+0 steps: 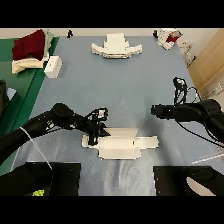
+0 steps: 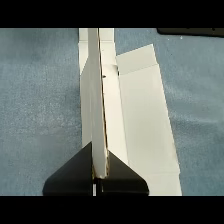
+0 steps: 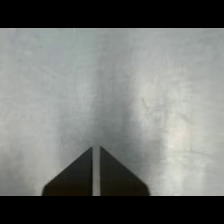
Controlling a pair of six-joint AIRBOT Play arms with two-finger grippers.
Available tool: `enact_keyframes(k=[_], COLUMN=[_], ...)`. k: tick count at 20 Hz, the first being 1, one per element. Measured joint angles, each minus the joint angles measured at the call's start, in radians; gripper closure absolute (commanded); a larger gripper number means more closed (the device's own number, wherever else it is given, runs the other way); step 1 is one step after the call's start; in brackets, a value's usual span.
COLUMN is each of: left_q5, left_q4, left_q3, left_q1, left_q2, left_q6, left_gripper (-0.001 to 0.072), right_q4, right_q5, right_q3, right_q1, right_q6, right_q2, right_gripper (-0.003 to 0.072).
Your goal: Fold the box.
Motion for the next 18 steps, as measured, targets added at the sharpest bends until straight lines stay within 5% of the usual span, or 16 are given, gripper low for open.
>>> enact_keyframes(k=[18], left_q5=[-0.002], left_q4=[0.013], left_q3=[0.018], left_q1=[0.000], left_q2=[-0.010], left_q6=[-0.052], left_gripper=[0.0697], right_q4=[0.188], right_q5=[-0.161], right_q3=[0.000], right_q1=[0.001], right_q6=[-0.157], right_q2=[0.014], right_gripper=[0.0681])
